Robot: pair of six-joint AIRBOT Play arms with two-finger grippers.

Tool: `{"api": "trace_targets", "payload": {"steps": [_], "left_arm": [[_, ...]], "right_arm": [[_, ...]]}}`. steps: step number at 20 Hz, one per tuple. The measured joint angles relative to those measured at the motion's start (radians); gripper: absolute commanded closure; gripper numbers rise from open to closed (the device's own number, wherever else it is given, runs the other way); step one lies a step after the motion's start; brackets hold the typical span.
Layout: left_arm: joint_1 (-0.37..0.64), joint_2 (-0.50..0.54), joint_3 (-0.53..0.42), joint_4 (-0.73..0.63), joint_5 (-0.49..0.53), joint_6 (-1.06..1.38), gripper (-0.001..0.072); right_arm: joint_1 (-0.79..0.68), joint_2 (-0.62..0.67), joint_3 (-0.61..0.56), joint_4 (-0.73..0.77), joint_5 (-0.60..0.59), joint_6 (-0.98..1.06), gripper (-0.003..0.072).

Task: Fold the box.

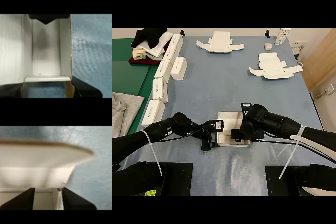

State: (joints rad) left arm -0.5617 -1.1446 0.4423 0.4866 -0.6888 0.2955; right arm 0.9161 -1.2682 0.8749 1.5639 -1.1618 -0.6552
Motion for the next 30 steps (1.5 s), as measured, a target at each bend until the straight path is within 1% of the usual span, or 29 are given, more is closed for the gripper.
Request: {"api": "trace_targets", "payload": {"steps": [4,6,7,9,11,12,15,17,18,20,21,23,25,26,28,30], "left_arm": [[0.000,0.000,0.000,0.000,0.000,0.000,0.0203],[0.000,0.000,0.000,0.000,0.000,0.000,0.0203],[0.000,0.000,0.000,0.000,0.000,0.000,0.0203],[0.000,0.000,0.000,0.000,0.000,0.000,0.0203],[0.000,0.000,0.000,0.000,0.000,0.000,0.0203],[0.000,0.000,0.000,0.000,0.000,0.000,0.0203],[0.000,0.000,0.000,0.000,0.000,0.000,0.0202],[0.000,0.000,0.000,0.000,0.000,0.000,0.0202],[0.000,0.000,0.000,0.000,0.000,0.000,0.0203],[0.000,0.000,0.000,0.000,0.000,0.000,0.0203],[0.000,0.000,0.000,0.000,0.000,0.000,0.0203],[0.000,0.000,0.000,0.000,0.000,0.000,0.0203],[0.000,0.000,0.000,0.000,0.000,0.000,0.0202],[0.000,0.000,0.000,0.000,0.000,0.000,0.0203],[0.000,0.000,0.000,0.000,0.000,0.000,0.0203],[0.000,0.000,0.000,0.000,0.000,0.000,0.0203]], "right_arm": [[0.000,0.053,0.000,-0.005,-0.052,-0.002,0.0202],[0.000,0.106,0.000,-0.022,-0.078,-0.004,0.0202],[0.000,0.137,0.000,-0.031,-0.085,-0.005,0.0218],[-0.012,0.214,0.000,-0.050,-0.105,-0.016,0.0497],[-0.056,0.276,-0.001,-0.080,-0.132,-0.043,0.0608],[-0.092,0.296,-0.002,-0.090,-0.155,-0.071,0.0684],[-0.249,0.309,-0.009,-0.095,-0.175,-0.201,0.0684],[-0.379,0.275,-0.016,-0.049,-0.144,-0.323,0.0684],[-0.446,0.245,-0.018,0.003,-0.117,-0.399,0.0684],[-0.566,0.166,-0.020,0.156,-0.055,-0.570,0.0684],[-0.621,0.115,-0.019,0.259,-0.030,-0.672,0.0684],[-0.709,0.006,-0.004,0.481,-0.022,-0.875,0.0685],[-0.762,-0.099,0.027,0.690,-0.076,-1.065,0.0685],[-0.777,-0.149,0.047,0.777,-0.128,-1.153,0.0685],[-0.787,-0.222,0.083,0.901,-0.219,-1.286,0.0685],[-0.785,-0.264,0.103,0.967,-0.294,-1.384,0.0685]]}}
